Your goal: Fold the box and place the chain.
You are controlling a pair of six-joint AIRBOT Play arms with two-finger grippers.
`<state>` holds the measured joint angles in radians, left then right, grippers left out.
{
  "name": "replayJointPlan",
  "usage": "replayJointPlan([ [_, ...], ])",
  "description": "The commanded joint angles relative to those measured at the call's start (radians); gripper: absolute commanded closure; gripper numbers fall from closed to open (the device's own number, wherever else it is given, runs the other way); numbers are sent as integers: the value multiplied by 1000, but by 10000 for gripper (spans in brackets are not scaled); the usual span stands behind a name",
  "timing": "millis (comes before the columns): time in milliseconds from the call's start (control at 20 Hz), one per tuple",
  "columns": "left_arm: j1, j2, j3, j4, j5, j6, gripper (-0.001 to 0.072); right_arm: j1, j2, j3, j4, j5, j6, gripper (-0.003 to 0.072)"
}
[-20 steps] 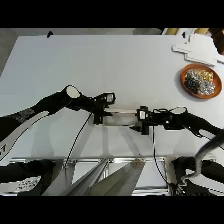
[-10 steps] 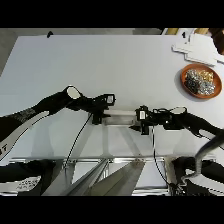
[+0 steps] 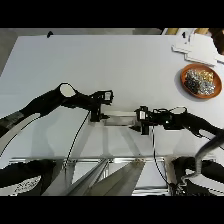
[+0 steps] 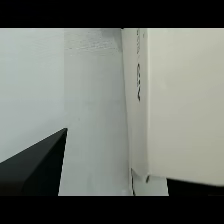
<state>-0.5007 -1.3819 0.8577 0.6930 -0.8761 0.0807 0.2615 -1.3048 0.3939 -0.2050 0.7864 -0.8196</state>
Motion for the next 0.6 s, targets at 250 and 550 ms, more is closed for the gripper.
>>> replayJointPlan([
  [250, 65, 288, 0, 263, -82, -358, 358, 0, 0, 1, 0, 6, 0, 279],
  [550, -22, 372, 0, 258, -270, -351, 705, 0, 0, 1, 0, 6, 0, 279],
])
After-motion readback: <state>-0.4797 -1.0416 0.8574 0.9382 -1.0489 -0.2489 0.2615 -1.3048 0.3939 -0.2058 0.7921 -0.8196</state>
